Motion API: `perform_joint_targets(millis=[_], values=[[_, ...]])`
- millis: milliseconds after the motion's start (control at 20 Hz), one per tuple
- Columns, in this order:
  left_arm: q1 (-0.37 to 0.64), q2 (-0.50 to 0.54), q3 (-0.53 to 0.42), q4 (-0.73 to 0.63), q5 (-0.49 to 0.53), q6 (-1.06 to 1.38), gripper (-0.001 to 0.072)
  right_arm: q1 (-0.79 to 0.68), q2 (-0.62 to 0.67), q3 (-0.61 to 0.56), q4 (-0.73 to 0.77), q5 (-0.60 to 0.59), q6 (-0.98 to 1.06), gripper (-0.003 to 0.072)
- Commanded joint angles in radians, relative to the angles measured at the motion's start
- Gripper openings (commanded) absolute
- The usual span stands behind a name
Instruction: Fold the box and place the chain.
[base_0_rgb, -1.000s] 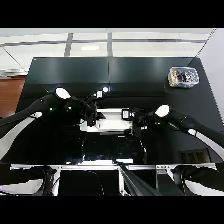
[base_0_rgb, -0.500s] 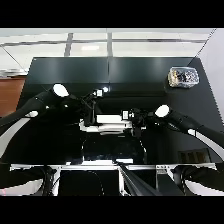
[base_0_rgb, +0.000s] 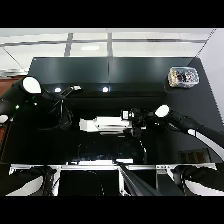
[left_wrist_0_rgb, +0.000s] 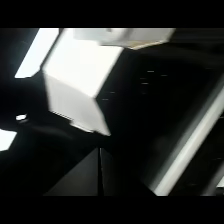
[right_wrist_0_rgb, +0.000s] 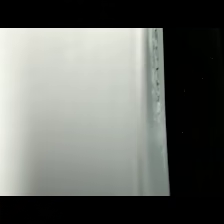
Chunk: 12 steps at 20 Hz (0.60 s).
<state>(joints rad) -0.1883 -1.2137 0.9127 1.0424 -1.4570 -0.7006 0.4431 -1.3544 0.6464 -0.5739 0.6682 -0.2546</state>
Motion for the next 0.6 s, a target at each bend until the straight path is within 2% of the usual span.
perform_joint_targets(millis=[0, 50, 100, 250, 450, 550], values=[[0.022, 0.043, -0.153, -0.306, -0.003, -0.071, 0.0026, 0.0, 0.0, 0.0, 0.0, 0.001, 0.0, 0.0346], [-0.005, 0.042, -0.225, -0.383, 0.032, -0.071, 0.0025, 0.0, 0.0, 0.0, 0.0, 0.001, 0.0, 0.0225], [-0.035, 0.042, -0.281, -0.438, 0.085, -0.07, 0.0025, 0.0, 0.0, 0.0, 0.0, 0.001, 0.0, 0.0198], [-0.135, 0.042, -0.366, -0.594, 0.263, -0.012, 0.0025, 0.0, 0.0, 0.0, 0.0, 0.001, 0.0, 0.0199], [-0.204, 0.042, -0.363, -0.945, 0.586, 0.167, 0.0026, 0.0, 0.0, 0.0, -0.001, 0.001, 0.0, 0.0199], [-0.2, 0.042, -0.346, -0.98, 0.73, 0.204, 0.0026, 0.0, 0.0, 0.0, -0.001, 0.001, 0.0, 0.0198]])
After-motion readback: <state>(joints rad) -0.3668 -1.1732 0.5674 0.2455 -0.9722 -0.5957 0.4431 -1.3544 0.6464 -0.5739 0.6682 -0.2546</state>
